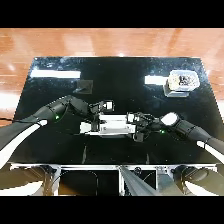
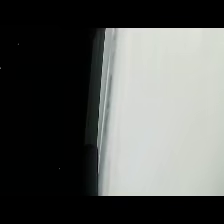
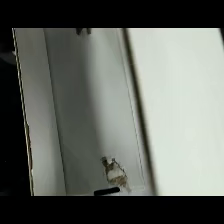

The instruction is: Fold the box and place the chain.

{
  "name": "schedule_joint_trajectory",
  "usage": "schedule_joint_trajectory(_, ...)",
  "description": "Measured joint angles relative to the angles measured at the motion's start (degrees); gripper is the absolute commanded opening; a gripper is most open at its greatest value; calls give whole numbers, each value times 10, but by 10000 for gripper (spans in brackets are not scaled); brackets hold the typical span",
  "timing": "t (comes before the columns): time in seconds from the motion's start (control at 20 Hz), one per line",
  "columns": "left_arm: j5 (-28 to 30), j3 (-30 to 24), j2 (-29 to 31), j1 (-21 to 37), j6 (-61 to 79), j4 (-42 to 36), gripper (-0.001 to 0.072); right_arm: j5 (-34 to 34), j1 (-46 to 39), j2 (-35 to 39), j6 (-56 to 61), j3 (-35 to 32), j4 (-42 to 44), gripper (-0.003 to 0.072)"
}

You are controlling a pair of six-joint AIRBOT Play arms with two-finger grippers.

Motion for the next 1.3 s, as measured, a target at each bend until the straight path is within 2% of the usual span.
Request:
schedule_joint_trajectory(0.65, -1, 6, -11, -13, -1, 2, 19, -3, 4, -1, 17, 1, -2, 714)
schedule_joint_trajectory(1.3, 4, 6, -11, -14, -10, 0, 19, 46, 3, 42, 149, 17, -69, 714)
